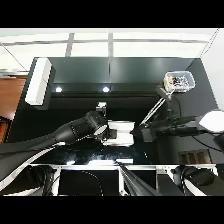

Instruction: Fold the box and place the chain.

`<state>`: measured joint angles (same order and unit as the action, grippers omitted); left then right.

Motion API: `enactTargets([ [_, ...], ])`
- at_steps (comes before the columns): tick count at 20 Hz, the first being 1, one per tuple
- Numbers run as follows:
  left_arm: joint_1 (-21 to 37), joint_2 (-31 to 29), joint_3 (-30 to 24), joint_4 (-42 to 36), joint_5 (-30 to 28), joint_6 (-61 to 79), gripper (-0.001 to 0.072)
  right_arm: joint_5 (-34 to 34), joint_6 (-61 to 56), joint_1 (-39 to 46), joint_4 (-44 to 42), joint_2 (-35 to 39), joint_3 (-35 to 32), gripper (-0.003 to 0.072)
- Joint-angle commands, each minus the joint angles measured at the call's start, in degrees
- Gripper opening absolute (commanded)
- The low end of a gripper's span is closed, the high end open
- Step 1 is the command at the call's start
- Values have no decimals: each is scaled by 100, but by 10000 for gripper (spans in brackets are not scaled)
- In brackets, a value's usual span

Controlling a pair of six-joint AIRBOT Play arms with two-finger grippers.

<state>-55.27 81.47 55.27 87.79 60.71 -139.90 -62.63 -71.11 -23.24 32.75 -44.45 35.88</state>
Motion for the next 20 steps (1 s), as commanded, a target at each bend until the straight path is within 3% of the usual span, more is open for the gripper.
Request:
enactTargets([
  [1, 0, 0, 0, 0, -2, 0, 26, 684, -26, -483, -118, -339, -127, 8],
  [11, 0, 0, 0, 0, -2, 0, 26, 761, -111, -505, 157, -511, -127, 16],
  [12, 0, 0, 0, 0, -2, 0, 26, 756, -109, -505, 160, -509, -127, 34],
  [14, 0, 0, 0, 0, 0, 0, 26, 695, -109, -417, 168, -507, -122, 272],
  [15, 0, 0, 0, 0, 2, 0, 26, 544, -98, -282, 181, -503, -94, 320],
  [20, 0, 0, 0, 0, 0, 0, 26, -474, 133, 1220, 614, -289, 221, 314],
])
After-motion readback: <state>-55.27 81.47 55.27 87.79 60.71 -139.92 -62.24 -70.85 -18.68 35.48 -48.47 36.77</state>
